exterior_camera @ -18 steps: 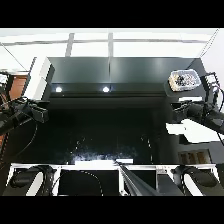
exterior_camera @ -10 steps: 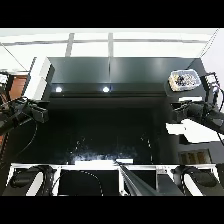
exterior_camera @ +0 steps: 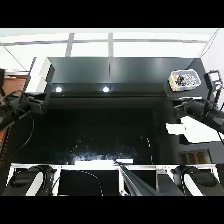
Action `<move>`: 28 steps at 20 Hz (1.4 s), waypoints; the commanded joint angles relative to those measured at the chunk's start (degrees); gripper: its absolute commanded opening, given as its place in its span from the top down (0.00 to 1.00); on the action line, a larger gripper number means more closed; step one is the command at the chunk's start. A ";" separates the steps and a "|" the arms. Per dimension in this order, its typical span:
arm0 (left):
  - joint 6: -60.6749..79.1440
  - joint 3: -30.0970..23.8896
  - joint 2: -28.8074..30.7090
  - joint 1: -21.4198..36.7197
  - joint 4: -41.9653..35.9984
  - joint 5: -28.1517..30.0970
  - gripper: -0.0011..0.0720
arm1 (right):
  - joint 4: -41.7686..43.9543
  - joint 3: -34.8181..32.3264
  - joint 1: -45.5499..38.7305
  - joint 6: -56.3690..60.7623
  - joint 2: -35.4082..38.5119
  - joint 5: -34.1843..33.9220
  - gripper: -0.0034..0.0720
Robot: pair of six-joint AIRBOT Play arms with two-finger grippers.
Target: Fold the box and place the chain.
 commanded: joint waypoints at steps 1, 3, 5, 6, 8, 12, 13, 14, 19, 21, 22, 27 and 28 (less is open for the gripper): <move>-0.11 -0.31 -4.63 -0.57 -7.63 14.45 0.02 | 0.90 -0.02 0.04 0.17 -0.44 -13.99 0.00; 0.02 0.24 -9.18 -2.01 -7.93 14.91 0.01 | -4.35 0.44 -2.86 5.46 -2.73 -23.30 0.00; 0.04 0.46 -12.72 -4.02 -7.93 14.45 0.01 | -16.35 5.09 -14.21 19.91 -9.35 -25.46 0.00; 0.04 0.50 -14.21 -5.09 -7.93 14.29 0.01 | -20.81 9.22 -22.47 27.15 -14.34 -21.75 0.00; 0.09 0.50 -16.37 -6.95 -7.91 14.34 0.01 | -23.08 18.47 -38.47 32.98 -25.64 -10.08 0.00; 0.46 0.50 -18.14 -8.74 -7.91 14.32 0.01 | -23.10 39.76 -57.44 23.74 -47.82 26.80 0.00; 0.44 0.50 -18.16 -8.94 -7.93 14.36 0.01 | -22.97 43.21 -59.89 19.65 -51.67 32.83 0.00; 0.44 0.50 -18.16 -8.94 -7.93 14.34 0.01 | -22.38 46.03 -61.61 13.22 -54.99 37.92 0.00; 0.20 0.50 -18.16 -8.94 -8.00 13.99 0.01 | -10.62 47.89 -62.84 -9.33 -60.19 40.50 0.00; 0.20 0.50 -18.16 -8.92 -7.96 13.92 0.01 | -14.64 47.89 -60.96 -13.25 -60.30 39.95 0.00; 0.20 0.50 -18.16 -8.92 -7.96 13.90 0.01 | -16.70 47.89 -59.82 -14.38 -60.61 39.26 0.00; 0.20 0.50 -18.16 -8.92 -7.98 13.90 0.02 | -18.71 47.89 -55.15 -16.00 -63.84 38.93 0.22; 0.20 0.50 -18.16 -8.92 -7.98 13.90 0.02 | -19.04 47.89 -54.34 -16.00 -64.37 38.56 0.22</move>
